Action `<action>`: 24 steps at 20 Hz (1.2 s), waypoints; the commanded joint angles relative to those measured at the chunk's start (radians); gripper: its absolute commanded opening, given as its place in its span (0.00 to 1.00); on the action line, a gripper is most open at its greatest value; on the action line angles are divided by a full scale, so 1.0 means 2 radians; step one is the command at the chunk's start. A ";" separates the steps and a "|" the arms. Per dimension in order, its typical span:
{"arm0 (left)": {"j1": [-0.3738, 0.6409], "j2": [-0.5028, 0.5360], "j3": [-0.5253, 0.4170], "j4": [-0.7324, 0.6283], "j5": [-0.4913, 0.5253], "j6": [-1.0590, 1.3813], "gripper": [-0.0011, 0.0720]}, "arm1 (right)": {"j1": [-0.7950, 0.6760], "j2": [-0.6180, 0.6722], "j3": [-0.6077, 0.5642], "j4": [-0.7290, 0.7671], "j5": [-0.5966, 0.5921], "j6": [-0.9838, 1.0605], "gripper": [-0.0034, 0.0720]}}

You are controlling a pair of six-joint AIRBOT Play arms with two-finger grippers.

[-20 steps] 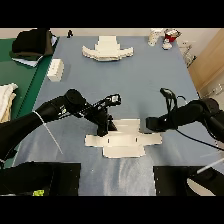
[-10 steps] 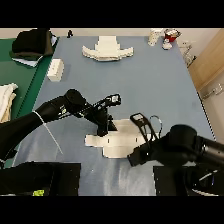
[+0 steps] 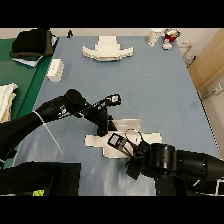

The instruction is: Fold the box.

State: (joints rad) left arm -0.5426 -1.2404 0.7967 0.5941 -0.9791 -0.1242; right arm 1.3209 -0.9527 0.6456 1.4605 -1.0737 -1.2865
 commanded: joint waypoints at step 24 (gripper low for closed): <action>0.000 0.000 0.000 0.000 0.000 0.000 0.04 | -0.074 0.063 -0.039 -0.111 0.021 -0.055 1.00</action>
State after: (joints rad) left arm -0.5426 -1.2404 0.7967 0.5938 -0.9787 -0.1238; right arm 1.2366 -0.8497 0.5770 1.1797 -1.0496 -1.2957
